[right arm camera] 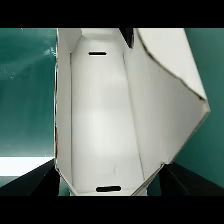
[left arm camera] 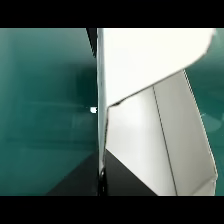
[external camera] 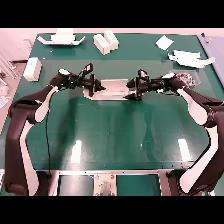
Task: Fold the box and place the chain.
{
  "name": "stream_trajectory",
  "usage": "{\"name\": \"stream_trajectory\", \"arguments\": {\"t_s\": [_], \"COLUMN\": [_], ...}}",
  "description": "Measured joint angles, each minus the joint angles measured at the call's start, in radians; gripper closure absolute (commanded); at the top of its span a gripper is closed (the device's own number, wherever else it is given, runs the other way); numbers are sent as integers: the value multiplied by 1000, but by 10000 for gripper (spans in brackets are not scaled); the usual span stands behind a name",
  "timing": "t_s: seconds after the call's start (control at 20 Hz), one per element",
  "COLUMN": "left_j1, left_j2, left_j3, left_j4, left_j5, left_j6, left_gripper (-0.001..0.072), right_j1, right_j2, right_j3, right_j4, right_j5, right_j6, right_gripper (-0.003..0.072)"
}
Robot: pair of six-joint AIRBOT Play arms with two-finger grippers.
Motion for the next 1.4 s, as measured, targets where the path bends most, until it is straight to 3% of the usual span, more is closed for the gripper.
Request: {"name": "stream_trajectory", "arguments": {"t_s": [1.4], "left_j1": [0], "left_j2": [0], "left_j3": [0], "left_j4": [-1], "left_j5": [2], "left_j6": [0], "left_gripper": [688], "right_j1": [20], "right_j2": [-83], "right_j3": [35], "right_j4": [51], "right_j5": [46], "right_j6": [-42], "right_gripper": [26]}}
